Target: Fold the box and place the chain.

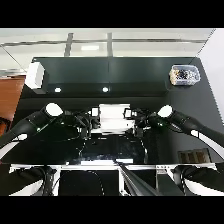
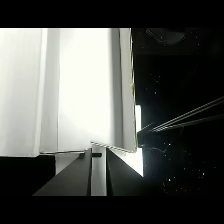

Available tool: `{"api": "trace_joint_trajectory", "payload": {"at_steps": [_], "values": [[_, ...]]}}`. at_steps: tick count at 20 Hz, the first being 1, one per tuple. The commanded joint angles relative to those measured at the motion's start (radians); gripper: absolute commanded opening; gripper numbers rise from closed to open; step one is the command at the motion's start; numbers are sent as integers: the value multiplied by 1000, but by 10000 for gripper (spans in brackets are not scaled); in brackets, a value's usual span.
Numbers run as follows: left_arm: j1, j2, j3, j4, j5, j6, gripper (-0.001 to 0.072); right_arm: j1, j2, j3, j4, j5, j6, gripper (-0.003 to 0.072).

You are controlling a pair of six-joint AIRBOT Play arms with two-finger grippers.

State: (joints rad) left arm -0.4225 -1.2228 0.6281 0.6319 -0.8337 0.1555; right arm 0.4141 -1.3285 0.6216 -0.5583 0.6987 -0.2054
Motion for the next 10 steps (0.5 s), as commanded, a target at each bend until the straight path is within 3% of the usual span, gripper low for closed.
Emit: {"api": "trace_joint_trajectory", "payload": {"at_steps": [1, 4, 7, 10], "values": [[-10, -14, 1, -82, 27, 10, 120, 0, -1, -1, 0, 0, -1, 405], [-58, -42, 1, -107, 72, 17, 121, 0, -1, -1, 0, 0, -1, 405], [-83, -64, 1, -121, 101, 8, 174, 0, -1, -1, 0, 0, -1, 405], [-77, -63, 1, -112, 98, -87, 29, 0, -1, -1, 0, 0, -1, 405]]}}
